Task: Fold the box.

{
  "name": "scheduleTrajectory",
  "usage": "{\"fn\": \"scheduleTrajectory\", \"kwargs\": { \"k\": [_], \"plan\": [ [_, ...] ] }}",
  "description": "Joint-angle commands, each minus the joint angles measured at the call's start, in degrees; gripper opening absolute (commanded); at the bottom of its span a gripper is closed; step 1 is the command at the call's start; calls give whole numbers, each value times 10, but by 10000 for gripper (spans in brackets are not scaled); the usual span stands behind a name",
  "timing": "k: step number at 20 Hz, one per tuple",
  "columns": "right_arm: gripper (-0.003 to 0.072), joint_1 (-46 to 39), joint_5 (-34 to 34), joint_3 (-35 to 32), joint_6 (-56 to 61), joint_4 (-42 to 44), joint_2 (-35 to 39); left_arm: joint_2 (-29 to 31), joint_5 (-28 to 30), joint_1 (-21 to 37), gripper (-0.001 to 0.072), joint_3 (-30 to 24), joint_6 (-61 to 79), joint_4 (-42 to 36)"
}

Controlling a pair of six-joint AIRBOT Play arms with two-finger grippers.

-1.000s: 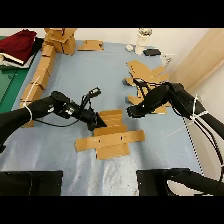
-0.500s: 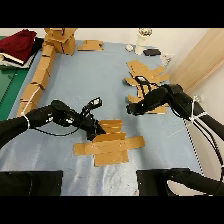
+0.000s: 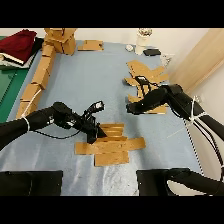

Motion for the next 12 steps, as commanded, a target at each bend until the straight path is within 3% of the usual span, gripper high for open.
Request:
{"fn": "scheduleTrajectory", "kwargs": {
  "k": [1, 7, 12],
  "plan": [
    [2, 4, -7, 0, 0, -1, 0, 0, -12, -1, 13, 0, -5, 4],
    [1, 55, -55, -45, 71, -104, 41, 0, -13, -1, 13, 0, -4, 4],
    [1, 159, -108, -126, 101, -101, 201, 0, -13, -1, 13, 0, -4, 4]
  ]
}}
